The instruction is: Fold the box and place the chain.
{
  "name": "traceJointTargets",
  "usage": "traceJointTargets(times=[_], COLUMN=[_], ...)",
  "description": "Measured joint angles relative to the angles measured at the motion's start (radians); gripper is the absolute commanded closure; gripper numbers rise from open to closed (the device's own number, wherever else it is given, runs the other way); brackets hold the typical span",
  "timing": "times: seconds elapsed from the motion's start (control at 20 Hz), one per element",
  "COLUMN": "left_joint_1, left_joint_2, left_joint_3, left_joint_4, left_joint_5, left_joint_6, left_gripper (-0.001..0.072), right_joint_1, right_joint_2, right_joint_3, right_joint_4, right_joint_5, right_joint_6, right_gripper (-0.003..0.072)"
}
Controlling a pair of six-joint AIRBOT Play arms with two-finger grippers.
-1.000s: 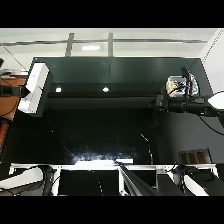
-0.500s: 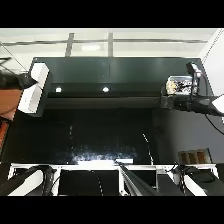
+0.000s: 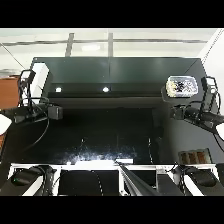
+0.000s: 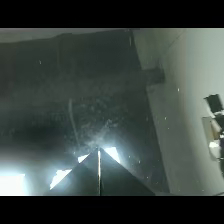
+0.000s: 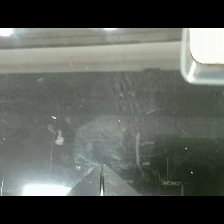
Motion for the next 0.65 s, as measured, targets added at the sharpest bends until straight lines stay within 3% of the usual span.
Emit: traceJointTargets(times=[0.65], left_joint_1=[-0.031], left_joint_2=[0.066], left_joint_3=[-0.051], left_joint_4=[0.028], left_joint_5=[0.013], left_joint_6=[-0.043], left_gripper=[0.0679], right_joint_1=[0.0], right_joint_2=[0.017], right_joint_3=[-0.021], right_joint_4=[-0.013], right_joint_5=[-0.009], right_joint_6=[0.015], right_gripper=[0.0668])
